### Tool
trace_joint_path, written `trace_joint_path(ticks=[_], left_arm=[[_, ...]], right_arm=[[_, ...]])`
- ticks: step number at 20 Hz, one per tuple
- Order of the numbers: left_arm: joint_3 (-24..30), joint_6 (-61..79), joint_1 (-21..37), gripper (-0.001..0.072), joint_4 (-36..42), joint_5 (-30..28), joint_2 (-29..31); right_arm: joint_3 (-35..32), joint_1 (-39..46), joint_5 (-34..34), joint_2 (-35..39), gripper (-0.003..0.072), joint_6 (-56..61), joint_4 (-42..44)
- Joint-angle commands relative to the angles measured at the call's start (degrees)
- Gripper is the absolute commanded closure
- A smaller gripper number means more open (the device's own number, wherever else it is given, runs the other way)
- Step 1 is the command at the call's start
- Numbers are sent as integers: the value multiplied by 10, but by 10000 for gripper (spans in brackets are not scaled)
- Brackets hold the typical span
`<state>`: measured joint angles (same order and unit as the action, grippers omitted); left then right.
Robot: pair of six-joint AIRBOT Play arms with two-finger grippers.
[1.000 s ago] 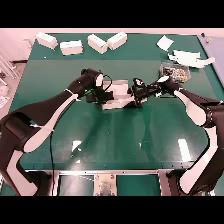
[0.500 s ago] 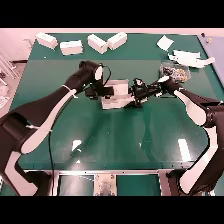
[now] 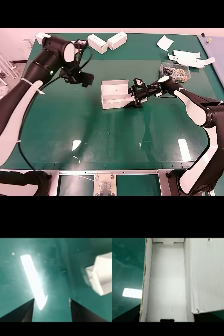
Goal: Fold the box and place the chain.
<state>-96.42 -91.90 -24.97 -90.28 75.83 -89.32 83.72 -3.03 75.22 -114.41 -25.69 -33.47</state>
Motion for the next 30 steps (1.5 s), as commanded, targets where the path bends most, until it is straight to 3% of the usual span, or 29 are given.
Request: trace_joint_path(ticks=[1,4,6,7,11,12,15,19,24,27,30], left_arm=[[49,249,37,202,78,-47,23],[59,217,38,204,67,-77,23],[100,348,42,199,162,-156,23],[134,454,51,55,226,-177,23],[244,810,147,-10,548,-172,-7],[251,864,165,-11,582,-159,-23],[252,963,174,-11,608,-117,-73],[249,1061,168,-11,636,-126,-113],[242,1115,167,-11,686,-138,-119],[239,1115,160,-10,680,-136,-125],[200,1107,133,-10,643,-137,-144]], right_arm=[[0,0,0,0,176,0,0],[0,0,0,0,177,0,0],[0,0,0,0,177,0,0],[0,0,0,0,176,0,0],[0,0,0,0,176,0,0],[0,0,0,0,176,0,0],[0,0,0,0,176,0,0],[0,0,0,0,176,0,0],[0,0,0,0,177,0,0],[0,0,0,0,177,0,0],[0,0,0,0,177,0,0]])
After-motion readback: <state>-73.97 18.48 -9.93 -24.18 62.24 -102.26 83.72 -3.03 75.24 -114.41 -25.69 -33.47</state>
